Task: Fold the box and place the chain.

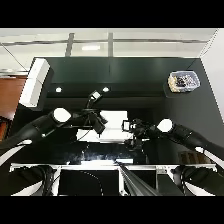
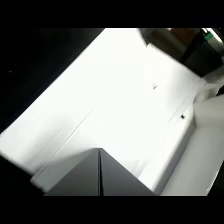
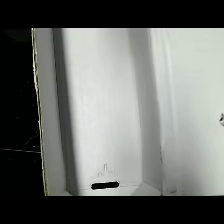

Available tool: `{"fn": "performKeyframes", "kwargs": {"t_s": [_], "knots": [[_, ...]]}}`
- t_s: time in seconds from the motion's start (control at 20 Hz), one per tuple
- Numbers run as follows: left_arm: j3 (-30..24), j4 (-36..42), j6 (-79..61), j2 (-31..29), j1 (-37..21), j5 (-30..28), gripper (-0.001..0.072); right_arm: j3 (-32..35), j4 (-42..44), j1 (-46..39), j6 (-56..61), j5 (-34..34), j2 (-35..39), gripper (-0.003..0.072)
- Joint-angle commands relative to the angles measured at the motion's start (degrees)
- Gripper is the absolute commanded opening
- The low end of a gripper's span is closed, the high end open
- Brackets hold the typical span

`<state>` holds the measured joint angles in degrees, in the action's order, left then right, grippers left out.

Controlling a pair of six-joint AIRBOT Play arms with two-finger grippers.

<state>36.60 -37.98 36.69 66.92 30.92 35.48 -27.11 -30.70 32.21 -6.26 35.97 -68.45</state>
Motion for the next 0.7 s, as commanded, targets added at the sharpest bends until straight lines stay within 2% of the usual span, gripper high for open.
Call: {"fn": "performKeyframes", "kwargs": {"t_s": [0.0,0.05,0.15,0.3,0.35,0.4,0.45,0.55,0.65], "knots": [[1.90,-20.48,11.85,-6.64,-6.25,9.51,0.0027,0.00,0.00,0.07,0.02,-0.04,-0.04,0.0484],[1.90,-24.52,13.33,-9.42,-8.96,12.55,0.0027,0.00,0.00,0.07,0.02,-0.04,-0.04,0.0484],[1.84,-25.59,12.96,-14.05,-14.64,18.49,0.0031,0.00,0.00,0.07,0.02,-0.04,-0.04,0.0484],[0.15,-15.65,-3.82,-16.13,-19.61,34.60,0.0028,0.00,0.00,0.07,0.02,-0.02,-0.04,0.0484],[-1.05,-15.89,-5.79,-16.13,-19.39,36.81,0.0079,0.00,0.00,0.07,0.02,-0.02,-0.04,0.0484],[-2.56,-16.24,-6.38,-16.13,-19.02,35.95,0.0375,0.00,0.00,0.07,0.02,-0.02,-0.04,0.0484],[-4.24,-16.26,-6.36,-16.13,-18.60,33.18,0.0719,0.00,0.00,0.07,0.02,-0.02,-0.04,0.0484],[-6.93,-16.13,-7.48,-16.13,-16.94,25.90,0.0711,0.00,0.00,0.07,0.02,-0.02,-0.04,0.0485],[-8.85,-15.43,-17.53,-16.13,-13.60,20.15,0.0711,0.00,0.00,0.07,0.02,-0.04,-0.04,0.0484]]}}
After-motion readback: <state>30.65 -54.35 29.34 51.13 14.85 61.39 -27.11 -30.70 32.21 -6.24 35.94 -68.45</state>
